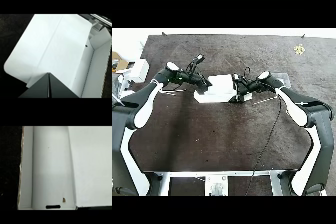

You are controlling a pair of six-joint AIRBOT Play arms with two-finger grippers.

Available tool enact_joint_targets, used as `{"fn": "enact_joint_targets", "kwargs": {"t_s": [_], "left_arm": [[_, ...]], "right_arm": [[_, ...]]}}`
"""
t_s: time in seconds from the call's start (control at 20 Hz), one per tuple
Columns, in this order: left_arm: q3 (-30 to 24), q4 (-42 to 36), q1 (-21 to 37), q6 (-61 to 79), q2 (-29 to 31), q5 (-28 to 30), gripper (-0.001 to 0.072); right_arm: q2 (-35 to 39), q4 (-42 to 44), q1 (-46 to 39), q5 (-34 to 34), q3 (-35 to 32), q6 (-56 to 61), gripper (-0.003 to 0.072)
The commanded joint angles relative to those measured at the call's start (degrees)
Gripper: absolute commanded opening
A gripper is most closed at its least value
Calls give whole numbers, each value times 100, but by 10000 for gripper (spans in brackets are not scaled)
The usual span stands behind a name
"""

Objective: Fold the box and place the chain.

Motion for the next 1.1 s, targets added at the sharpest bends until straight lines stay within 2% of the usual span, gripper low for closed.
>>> {"fn": "enact_joint_targets", "kwargs": {"t_s": [0.0,0.15,0.35,0.55,0.7,0.9,1.05], "left_arm": [[0,297,-9,-83,-4,-2,10],[0,590,-129,-79,-4,42,9],[7,531,-177,-79,15,190,10],[208,544,-175,-83,50,26,10],[785,549,-74,-361,50,-551,10],[1646,551,278,-839,50,-1919,8],[1711,590,431,-737,219,-2190,7]], "right_arm": [[-2,2,2,2,0,-2,386],[0,2,2,2,0,-2,386],[0,2,2,0,0,-2,386],[0,2,2,0,0,-2,386],[0,0,2,0,0,-2,386],[0,2,2,2,0,-2,386],[-2,2,4,0,0,-2,386]]}}
